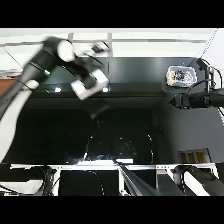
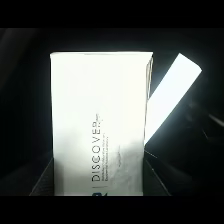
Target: Fold the box and place the chain.
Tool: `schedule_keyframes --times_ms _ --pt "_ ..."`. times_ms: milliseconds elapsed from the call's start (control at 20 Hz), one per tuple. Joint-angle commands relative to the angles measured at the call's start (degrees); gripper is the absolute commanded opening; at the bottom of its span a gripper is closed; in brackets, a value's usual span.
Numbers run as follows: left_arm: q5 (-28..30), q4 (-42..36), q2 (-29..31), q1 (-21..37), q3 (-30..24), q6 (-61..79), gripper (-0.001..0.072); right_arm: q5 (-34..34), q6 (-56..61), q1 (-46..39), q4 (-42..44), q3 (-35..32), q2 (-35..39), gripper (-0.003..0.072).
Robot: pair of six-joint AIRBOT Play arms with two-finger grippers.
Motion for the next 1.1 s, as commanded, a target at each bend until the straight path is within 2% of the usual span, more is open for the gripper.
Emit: schedule_keyframes --times_ms 0,150,250,450,650,750,800,850,950,1050 --pt "6.9 2.9 -0.7 14.4 3.1 -12.2 0.0309 0.0 0.0 0.0 0.0 0.0 0.0 0.0015" --pt "16.4 2.1 -3.3 24.6 3.2 -17.9 0.0309 -0.1 0.7 0.0 0.0 0.0 0.0 0.0015" --pt "19.3 1.0 -6.8 29.1 5.1 -17.7 0.0308 -0.1 1.6 0.0 0.0 0.0 0.0 0.0015" --pt "17.1 1.0 -16.3 33.3 11.6 -14.4 0.0309 -0.3 2.9 0.0 0.0 0.0 0.0 0.0015" --pt "18.3 1.5 -23.5 33.5 13.9 -10.9 0.0310 -1.0 4.3 0.0 0.0 0.0 0.0 0.0015" --pt "16.9 3.3 -25.8 33.5 14.7 -10.9 0.0311 -1.0 5.6 0.0 0.0 0.0 0.0 0.0016" --pt "17.0 3.3 -26.0 33.5 14.7 -10.8 0.0388 -0.9 5.6 0.0 0.0 0.0 0.0 0.0015" --pt "16.8 3.2 -25.6 33.4 15.5 -11.5 0.0714 -0.9 5.6 0.0 0.0 0.0 0.0 0.0015" --pt "13.6 3.6 -24.5 33.3 21.1 -13.9 0.0717 -1.0 5.6 0.0 0.0 0.0 0.0 0.0016" --pt "8.6 2.6 -22.8 33.3 30.4 -17.8 0.0714 -1.2 5.6 0.0 0.0 0.0 0.0 0.0015"
